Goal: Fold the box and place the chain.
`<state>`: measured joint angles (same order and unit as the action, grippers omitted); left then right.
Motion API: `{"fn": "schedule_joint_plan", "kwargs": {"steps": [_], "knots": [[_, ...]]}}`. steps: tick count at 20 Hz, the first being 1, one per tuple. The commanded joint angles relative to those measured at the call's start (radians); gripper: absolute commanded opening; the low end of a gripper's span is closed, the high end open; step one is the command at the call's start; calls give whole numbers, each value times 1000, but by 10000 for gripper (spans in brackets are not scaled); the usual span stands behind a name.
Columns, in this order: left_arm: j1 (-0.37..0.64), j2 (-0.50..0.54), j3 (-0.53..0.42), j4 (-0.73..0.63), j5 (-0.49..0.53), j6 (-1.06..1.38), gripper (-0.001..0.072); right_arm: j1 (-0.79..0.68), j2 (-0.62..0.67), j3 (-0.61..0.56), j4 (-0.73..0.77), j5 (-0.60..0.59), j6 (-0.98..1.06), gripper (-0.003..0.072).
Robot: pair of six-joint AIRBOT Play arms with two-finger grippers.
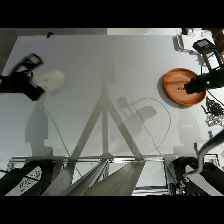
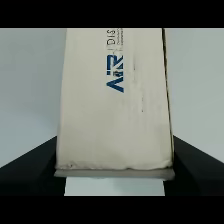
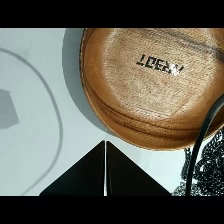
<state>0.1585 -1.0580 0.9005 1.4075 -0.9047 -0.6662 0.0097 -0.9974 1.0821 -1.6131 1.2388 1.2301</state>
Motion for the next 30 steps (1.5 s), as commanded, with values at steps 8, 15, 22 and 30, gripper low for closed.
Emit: {"fn": "schedule_joint_plan", "kwargs": {"steps": [8, 15, 22, 30], "knots": [[246, 17, -295, -464, 532, -93, 6, -1, 1, 1, 2, 0, 0, 15], [247, -151, -369, -441, 596, -90, 9, -1, 1, 1, 2, 0, 0, 15], [247, -167, -369, -442, 600, -90, 649, -1, 1, 1, 3, 0, 0, 15], [246, -69, -369, -443, 435, -93, 696, -1, 1, 1, 2, 0, 0, 15]]}}
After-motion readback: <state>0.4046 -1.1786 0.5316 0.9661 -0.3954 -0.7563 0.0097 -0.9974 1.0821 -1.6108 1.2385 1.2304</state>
